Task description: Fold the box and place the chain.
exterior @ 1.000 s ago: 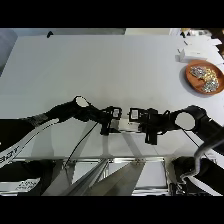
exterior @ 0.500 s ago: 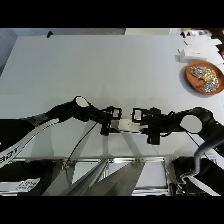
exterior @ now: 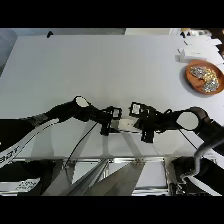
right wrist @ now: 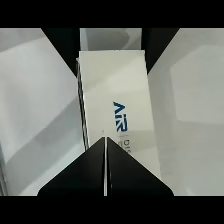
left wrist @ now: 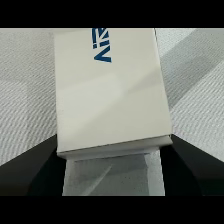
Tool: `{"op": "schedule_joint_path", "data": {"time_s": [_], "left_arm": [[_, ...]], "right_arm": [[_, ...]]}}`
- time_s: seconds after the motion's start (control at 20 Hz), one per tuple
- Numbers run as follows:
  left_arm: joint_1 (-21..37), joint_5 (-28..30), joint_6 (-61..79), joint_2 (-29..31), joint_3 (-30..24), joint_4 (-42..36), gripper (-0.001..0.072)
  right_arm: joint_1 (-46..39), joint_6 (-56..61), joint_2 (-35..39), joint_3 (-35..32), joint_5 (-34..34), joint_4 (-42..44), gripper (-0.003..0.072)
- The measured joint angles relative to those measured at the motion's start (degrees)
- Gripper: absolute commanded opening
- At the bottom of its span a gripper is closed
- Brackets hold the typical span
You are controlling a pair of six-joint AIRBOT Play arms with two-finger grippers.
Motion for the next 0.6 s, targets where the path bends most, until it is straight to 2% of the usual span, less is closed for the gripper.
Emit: {"op": "schedule_joint_path", "data": {"time_s": [0.6], "left_arm": [[0.0,0.0,0.0,0.0,0.0,0.0,0.0208]], "right_arm": [[0.0,0.0,-1.9,-0.9,-0.5,0.4,0.0023]]}}
